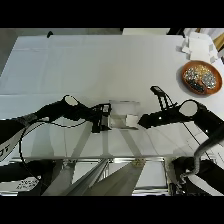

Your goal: Fold the box and place the chain.

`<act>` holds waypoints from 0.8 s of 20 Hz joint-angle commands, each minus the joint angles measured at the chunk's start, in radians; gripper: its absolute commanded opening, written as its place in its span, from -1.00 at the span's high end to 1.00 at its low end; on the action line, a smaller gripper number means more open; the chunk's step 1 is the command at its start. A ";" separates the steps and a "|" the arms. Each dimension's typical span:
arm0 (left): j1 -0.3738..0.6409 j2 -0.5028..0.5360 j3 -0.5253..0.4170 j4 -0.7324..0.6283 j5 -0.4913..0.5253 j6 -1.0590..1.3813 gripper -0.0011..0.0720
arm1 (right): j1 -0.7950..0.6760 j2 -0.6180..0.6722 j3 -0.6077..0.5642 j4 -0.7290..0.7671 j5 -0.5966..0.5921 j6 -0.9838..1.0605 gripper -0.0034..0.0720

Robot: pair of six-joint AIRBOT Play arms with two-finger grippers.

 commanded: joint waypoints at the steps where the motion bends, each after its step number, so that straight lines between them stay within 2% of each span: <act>1: 0.000 0.000 0.000 -0.002 0.001 0.000 -0.16 | 0.008 -0.004 0.002 -0.092 0.003 0.075 0.17; 14: 0.000 0.000 0.000 -0.001 0.001 0.000 -0.16 | -0.011 0.001 0.057 -0.100 0.074 0.098 0.11; 16: 0.000 0.000 0.000 -0.001 0.001 0.000 -0.16 | 0.010 0.000 0.057 -0.101 0.068 0.099 -0.01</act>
